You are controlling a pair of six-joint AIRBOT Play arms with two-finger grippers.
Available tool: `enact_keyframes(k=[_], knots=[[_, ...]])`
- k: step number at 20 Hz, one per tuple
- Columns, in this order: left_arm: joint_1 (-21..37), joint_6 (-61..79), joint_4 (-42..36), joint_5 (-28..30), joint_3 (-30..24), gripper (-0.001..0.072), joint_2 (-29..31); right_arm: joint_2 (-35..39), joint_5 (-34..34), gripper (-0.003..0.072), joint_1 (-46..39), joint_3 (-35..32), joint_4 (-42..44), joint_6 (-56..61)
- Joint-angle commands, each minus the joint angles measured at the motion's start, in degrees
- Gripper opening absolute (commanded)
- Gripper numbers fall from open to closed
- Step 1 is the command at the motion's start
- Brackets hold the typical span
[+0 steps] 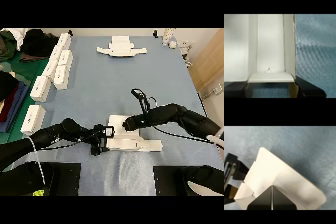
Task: Fold the box.
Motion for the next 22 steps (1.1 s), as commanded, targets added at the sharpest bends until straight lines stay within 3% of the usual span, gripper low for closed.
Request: enact_keyframes(k=[1,5,6,8,9,11,17,22], knots=[[0.0,0.0,0.0,0.0,0.0,0.0385,0.0,8.0,-8.4,0.0002,-0.5,0.0,-5.4,-0.3],[0.0,0.0,0.0,0.0,0.0,0.0385,0.0,17.1,-25.4,0.0003,-0.4,-2.4,-12.9,-7.0],[0.0,0.0,0.0,0.0,0.0,0.0385,0.0,19.3,-29.3,0.0034,-0.4,-3.4,-15.4,-9.4],[0.0,0.0,0.0,0.0,0.0,0.0385,0.0,22.9,-32.0,0.0467,-0.4,-5.9,-20.5,-9.4],[0.0,0.0,0.0,0.0,0.0,0.0385,0.0,24.2,-31.6,0.0552,-0.4,-6.9,-22.0,-9.9],[0.0,0.0,0.0,0.0,0.0,0.0384,0.0,24.4,-28.7,0.0593,-0.4,-8.0,-23.9,-14.5],[0.0,0.0,0.0,0.0,0.0,0.0385,0.0,18.4,-15.2,0.0593,-0.4,-10.1,-26.0,-30.0],[0.0,0.0,0.0,0.0,0.0,0.0385,0.0,15.2,-10.0,0.0593,-0.3,-11.3,-20.9,-40.0]])
